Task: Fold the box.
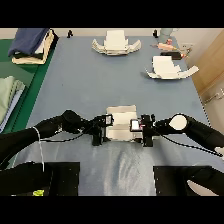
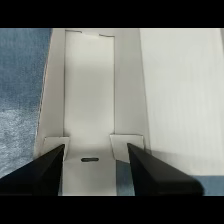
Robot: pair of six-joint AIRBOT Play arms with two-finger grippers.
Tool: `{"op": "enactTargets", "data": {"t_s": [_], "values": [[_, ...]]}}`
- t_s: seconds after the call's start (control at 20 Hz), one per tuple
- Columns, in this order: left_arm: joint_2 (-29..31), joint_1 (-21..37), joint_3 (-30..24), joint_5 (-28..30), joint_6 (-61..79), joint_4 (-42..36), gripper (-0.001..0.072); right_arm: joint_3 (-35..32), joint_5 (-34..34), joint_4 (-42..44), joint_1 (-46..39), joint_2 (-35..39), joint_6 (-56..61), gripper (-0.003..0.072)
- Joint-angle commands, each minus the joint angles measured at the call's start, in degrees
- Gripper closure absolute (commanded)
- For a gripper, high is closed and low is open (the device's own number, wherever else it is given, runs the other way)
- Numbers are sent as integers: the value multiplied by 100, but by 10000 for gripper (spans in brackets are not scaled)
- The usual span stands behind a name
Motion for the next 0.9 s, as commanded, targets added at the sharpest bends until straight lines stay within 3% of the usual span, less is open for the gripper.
{"op": "enactTargets", "data": {"t_s": [0.0, 0.1, 0.15, 0.2, 0.3, 0.35, 0.5, 0.6, 0.7, 0.85], "values": [[0, 0, 4, 0, -4, 0, 215, -2, 15, -96, 11, 9, 153, 31], [0, 0, 4, 0, -4, 0, 215, 2, 96, -411, 11, 195, 702, 44], [0, 0, 4, 0, -4, 0, 215, 28, 197, -697, 11, 358, 1222, 172], [0, 0, 4, 0, -4, 0, 215, 101, 378, -1143, 11, 570, 1952, 378], [0, 0, 4, 0, -4, 0, 215, 289, 715, -2179, 11, 1032, 3818, 594], [0, 0, 4, 0, -4, 0, 215, 374, 872, -2789, 11, 1257, 4791, 659], [0, 0, 4, 0, -4, 0, 215, 566, 1480, -5281, -107, 1827, 8428, 682], [0, 0, 4, 2, -4, 0, 215, 605, 2068, -6061, -452, 1947, 10395, 683], [0, 0, 4, 0, -4, 0, 215, 573, 2369, -5530, -1010, 1805, 10913, 683], [0, 0, 4, 0, -4, 0, 215, 457, 2170, -4083, -1648, 1178, 10762, 683]]}}
